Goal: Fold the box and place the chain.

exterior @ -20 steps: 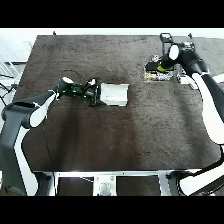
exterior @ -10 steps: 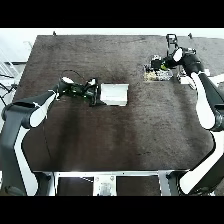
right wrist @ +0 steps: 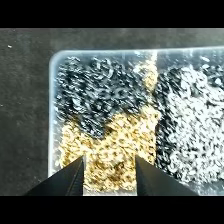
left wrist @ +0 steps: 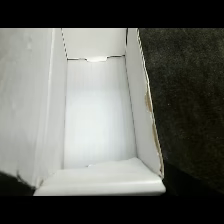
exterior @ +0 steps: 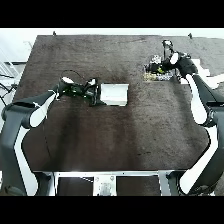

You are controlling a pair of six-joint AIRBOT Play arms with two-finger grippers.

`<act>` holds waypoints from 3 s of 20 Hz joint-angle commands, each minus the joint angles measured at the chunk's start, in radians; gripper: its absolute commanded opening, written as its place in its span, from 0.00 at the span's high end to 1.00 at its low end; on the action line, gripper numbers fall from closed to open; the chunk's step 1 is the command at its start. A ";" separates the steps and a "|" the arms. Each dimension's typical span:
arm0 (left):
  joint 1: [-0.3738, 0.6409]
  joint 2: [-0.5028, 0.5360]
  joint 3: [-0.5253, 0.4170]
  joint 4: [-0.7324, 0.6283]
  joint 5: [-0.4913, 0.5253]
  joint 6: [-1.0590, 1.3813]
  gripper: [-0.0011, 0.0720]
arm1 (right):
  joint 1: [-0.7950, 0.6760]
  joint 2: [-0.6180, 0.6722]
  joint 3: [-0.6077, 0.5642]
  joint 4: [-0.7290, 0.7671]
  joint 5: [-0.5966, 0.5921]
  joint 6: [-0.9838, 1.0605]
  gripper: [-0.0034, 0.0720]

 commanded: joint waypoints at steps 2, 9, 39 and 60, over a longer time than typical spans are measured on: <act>0.000 0.000 0.000 0.000 0.000 0.000 0.35 | -0.003 -0.011 0.002 0.005 0.072 -0.002 0.56; 0.000 0.000 0.000 0.000 0.000 0.000 0.35 | 0.003 -0.026 0.024 0.014 0.079 -0.025 0.94; 0.000 0.000 0.000 0.000 0.000 0.000 0.35 | 0.420 0.722 0.031 -0.016 0.596 -0.185 0.94; 0.000 0.000 0.000 0.000 -0.002 0.000 0.35 | 0.523 0.560 -0.589 0.177 -0.185 -0.205 0.95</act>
